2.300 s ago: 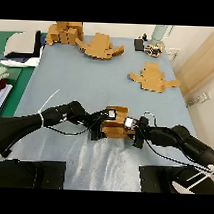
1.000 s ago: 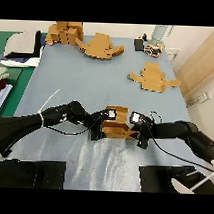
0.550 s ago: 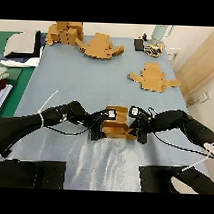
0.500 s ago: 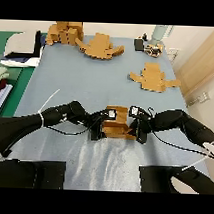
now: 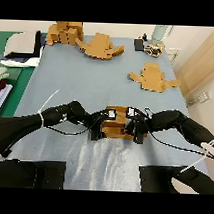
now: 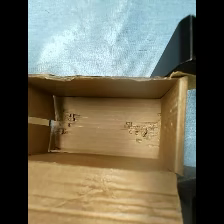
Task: Fold the box.
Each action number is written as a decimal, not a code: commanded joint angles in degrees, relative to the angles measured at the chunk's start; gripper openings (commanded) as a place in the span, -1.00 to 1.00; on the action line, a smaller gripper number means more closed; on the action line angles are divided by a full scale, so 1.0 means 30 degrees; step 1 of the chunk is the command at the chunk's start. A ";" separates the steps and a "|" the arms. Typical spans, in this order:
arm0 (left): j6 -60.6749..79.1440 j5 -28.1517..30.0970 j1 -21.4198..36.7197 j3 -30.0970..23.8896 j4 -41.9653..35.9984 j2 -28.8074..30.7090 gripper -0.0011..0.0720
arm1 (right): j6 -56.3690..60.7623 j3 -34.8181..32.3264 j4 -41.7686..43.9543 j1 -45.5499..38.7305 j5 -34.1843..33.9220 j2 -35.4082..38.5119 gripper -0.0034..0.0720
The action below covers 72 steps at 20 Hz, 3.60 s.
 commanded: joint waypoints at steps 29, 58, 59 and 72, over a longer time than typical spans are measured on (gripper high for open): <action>0.0007 0.0007 -0.0007 -0.0007 0.0000 -0.0007 0.57 | 2.8574 0.1916 -1.1431 -0.0306 -0.0619 0.3978 -0.91; 0.0007 0.0007 -0.0007 -0.0007 0.0007 -0.0007 0.57 | 2.7212 0.1086 -0.3271 -0.1843 -0.2506 0.2157 -0.29; 0.0007 0.0007 -0.0007 -0.0007 0.0007 -0.0007 0.57 | 2.7212 0.1297 -0.3060 -0.1836 -0.2594 0.2259 0.00; 0.0007 0.0007 -0.0007 -0.0007 0.0007 -0.0007 0.57 | 2.9026 0.1734 -0.2630 0.1829 -0.1042 -0.0131 0.13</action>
